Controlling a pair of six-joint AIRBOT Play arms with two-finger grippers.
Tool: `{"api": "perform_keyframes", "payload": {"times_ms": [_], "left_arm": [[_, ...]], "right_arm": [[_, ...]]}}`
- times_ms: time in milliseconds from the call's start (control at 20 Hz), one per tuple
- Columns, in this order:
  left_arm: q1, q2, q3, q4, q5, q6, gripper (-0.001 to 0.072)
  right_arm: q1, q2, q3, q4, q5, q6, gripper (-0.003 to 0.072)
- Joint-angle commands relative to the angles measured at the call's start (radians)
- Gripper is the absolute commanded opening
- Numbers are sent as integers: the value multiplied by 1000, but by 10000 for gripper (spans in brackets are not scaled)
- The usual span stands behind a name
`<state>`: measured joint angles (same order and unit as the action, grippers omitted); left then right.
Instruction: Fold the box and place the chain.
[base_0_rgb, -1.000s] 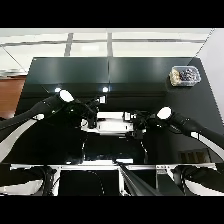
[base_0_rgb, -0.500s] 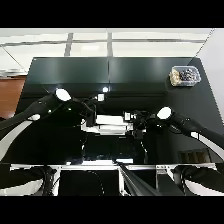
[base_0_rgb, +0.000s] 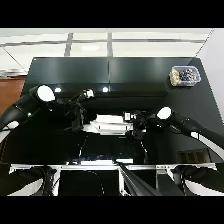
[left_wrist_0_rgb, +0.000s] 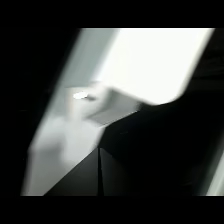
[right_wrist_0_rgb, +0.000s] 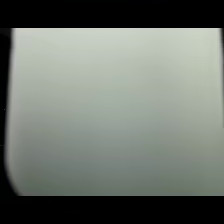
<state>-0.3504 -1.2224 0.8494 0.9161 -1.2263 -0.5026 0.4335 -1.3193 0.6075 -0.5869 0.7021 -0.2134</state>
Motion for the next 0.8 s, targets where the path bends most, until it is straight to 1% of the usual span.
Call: {"api": "perform_keyframes", "payload": {"times_ms": [0,50,200,300,350,400,450,550,650,750], "left_arm": [[-32,-29,-51,-336,-52,-53,28],[-46,-49,-65,-405,28,-13,28],[-55,-69,-67,-517,317,69,28],[-38,-71,-64,-540,505,60,28],[-38,-79,-63,-538,574,42,28],[-39,-95,-60,-529,587,42,27],[-40,-113,-55,-494,557,42,28],[-42,-155,-52,-397,462,8,28],[-47,-194,-52,-305,413,-74,28],[-47,-219,-52,-337,363,-59,28]], "right_arm": [[1,-1,0,2,0,0,127],[1,0,0,3,0,0,127],[1,-1,0,2,0,0,127],[1,-1,0,2,0,0,127],[1,-1,0,2,0,0,127],[1,-1,0,2,0,0,127],[1,-1,0,2,0,0,127],[1,-1,0,2,0,0,128],[1,-1,0,2,0,0,128],[1,-1,0,2,0,0,127]]}}
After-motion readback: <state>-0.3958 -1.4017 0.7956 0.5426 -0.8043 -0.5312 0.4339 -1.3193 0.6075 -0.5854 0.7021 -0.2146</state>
